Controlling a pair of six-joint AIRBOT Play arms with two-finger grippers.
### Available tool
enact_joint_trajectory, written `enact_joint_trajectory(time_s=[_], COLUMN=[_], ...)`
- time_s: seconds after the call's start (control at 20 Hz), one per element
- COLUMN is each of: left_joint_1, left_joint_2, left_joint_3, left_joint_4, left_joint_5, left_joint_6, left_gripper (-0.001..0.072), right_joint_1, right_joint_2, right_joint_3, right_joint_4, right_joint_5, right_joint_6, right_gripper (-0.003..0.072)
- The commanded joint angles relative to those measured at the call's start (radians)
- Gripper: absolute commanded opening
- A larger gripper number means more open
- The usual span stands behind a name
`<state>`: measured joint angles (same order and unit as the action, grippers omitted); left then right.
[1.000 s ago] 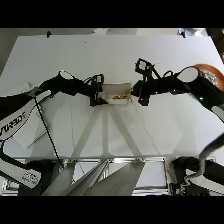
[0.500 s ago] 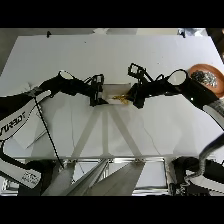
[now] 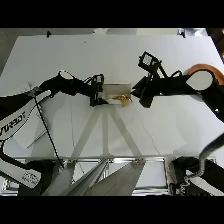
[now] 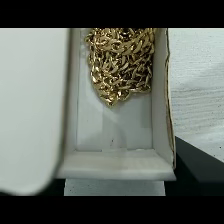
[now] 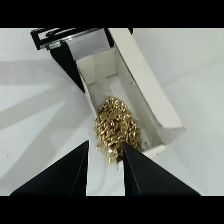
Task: Fold the box and place the chain.
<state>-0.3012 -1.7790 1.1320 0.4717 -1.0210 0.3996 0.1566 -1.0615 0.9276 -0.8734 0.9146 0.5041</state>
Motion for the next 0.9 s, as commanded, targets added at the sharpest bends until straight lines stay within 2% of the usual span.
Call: enact_joint_trajectory(time_s=[0.0, 0.15, 0.25, 0.3, 0.35, 0.45, 0.55, 0.85], left_joint_1=[0.0, 0.0, 0.0, 0.0, 0.0, 0.0, 0.0, 0.0], left_joint_2=[0.0, 0.0, 0.0, 0.0, 0.0, 0.0, 0.0, 0.0], left_joint_3=[0.0, 0.0, 0.0, 0.0, 0.0, 0.0, 0.0, 0.0], left_joint_4=[0.0, 0.0, 0.0, 0.0, 0.0, 0.0, 0.0, 0.0], left_joint_5=[0.0, 0.0, 0.0, 0.0, 0.0, 0.0, 0.0, 0.0], left_joint_6=[0.0, 0.0, 0.0, 0.0, 0.0, 0.0, 0.0, 0.0], left_gripper=[0.0326, 0.0326, 0.0326, 0.0326, 0.0326, 0.0326, 0.0326, 0.0326], right_joint_1=[0.001, 0.006, 0.006, 0.006, 0.009, 0.054, 0.137, 0.337], right_joint_2=[0.095, 0.198, 0.216, 0.206, 0.191, 0.151, 0.102, -0.084], right_joint_3=[-0.064, -0.222, -0.301, -0.32, -0.332, -0.335, -0.335, -0.335], right_joint_4=[-0.074, -0.068, -0.068, -0.068, -0.064, -0.064, -0.069, -0.146], right_joint_5=[0.032, 0.009, -0.018, -0.029, -0.052, -0.154, -0.306, -0.604], right_joint_6=[0.138, 0.191, 0.249, 0.269, 0.289, 0.319, 0.391, 0.754], right_gripper=[0.0245, 0.0245, 0.0249, 0.0285, 0.0359, 0.0378, 0.0377, 0.0377])
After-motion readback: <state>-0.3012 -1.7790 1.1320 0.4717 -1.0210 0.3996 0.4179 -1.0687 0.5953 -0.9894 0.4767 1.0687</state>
